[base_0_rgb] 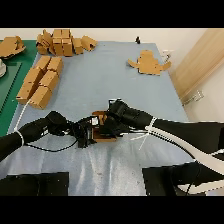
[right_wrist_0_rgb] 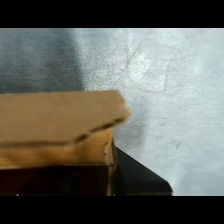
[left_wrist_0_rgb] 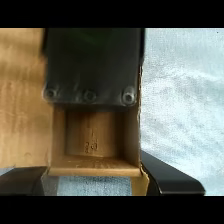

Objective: Fold the box.

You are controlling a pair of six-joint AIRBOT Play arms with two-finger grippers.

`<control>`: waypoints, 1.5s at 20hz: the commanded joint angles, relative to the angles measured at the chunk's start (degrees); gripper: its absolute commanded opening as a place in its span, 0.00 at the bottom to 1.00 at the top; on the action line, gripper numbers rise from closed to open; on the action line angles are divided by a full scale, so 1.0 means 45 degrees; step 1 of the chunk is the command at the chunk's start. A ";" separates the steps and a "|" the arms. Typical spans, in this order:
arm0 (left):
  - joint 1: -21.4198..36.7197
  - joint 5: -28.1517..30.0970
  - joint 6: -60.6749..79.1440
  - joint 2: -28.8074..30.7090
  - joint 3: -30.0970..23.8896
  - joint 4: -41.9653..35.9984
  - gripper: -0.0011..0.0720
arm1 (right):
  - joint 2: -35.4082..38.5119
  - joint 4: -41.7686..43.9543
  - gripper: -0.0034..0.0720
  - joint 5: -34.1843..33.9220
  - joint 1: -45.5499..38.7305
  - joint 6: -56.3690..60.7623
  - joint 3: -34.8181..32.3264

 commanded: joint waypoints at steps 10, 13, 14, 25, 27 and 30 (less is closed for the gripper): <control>-0.0005 0.0005 -0.0005 0.0010 0.0000 0.0000 0.49 | 0.1914 -0.1156 0.61 -0.2550 -0.0097 0.0019 0.1073; -0.0005 0.0005 0.0000 0.0010 0.0000 0.0000 0.49 | 0.2759 -0.1195 0.35 -0.2696 -0.0223 0.0015 0.1069; -0.0005 0.0005 -0.0005 0.0010 0.0000 0.0000 0.49 | 0.3031 -0.1243 0.06 -0.2769 -0.0442 -0.0010 0.1035; -0.0005 0.0005 -0.0005 0.0010 0.0000 0.0000 0.49 | 0.0199 1.4770 0.04 0.2608 -0.9602 -1.6106 -0.0947; -0.0005 0.0000 0.0000 0.0010 0.0000 0.0000 0.49 | -0.1107 1.5072 0.04 0.1647 -0.9462 -1.7102 -0.0646; -0.0005 0.0005 0.0000 0.0010 0.0000 0.0000 0.49 | -0.2846 1.6908 0.04 -0.0913 -0.8816 -1.9521 -0.0481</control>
